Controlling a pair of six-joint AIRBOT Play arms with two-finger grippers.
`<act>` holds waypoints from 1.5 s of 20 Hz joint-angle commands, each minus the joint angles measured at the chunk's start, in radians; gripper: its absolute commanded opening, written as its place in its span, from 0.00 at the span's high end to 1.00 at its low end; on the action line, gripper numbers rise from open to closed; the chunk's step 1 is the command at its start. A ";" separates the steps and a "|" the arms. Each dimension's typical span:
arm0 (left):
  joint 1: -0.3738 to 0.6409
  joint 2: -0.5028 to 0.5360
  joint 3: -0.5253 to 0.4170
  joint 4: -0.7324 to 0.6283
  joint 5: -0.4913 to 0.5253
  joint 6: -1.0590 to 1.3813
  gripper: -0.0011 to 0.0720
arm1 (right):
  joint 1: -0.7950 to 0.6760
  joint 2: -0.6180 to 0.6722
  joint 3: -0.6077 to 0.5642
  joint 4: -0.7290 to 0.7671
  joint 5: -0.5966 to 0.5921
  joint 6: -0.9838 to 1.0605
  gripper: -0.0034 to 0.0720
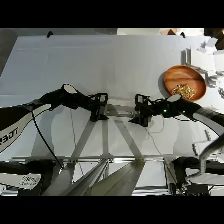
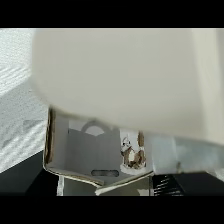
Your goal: Fold the box and place the chain.
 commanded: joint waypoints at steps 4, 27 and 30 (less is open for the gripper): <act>0.000 -0.001 0.000 0.000 0.001 0.000 0.45 | 0.001 0.001 0.000 0.007 -0.003 0.000 0.27; 0.000 -0.001 0.000 0.000 0.001 0.000 0.45 | 0.001 0.405 0.000 -0.497 0.090 0.486 0.11; 0.000 0.000 0.000 0.000 0.001 0.000 0.45 | 0.001 0.499 0.000 -0.459 0.202 0.524 0.72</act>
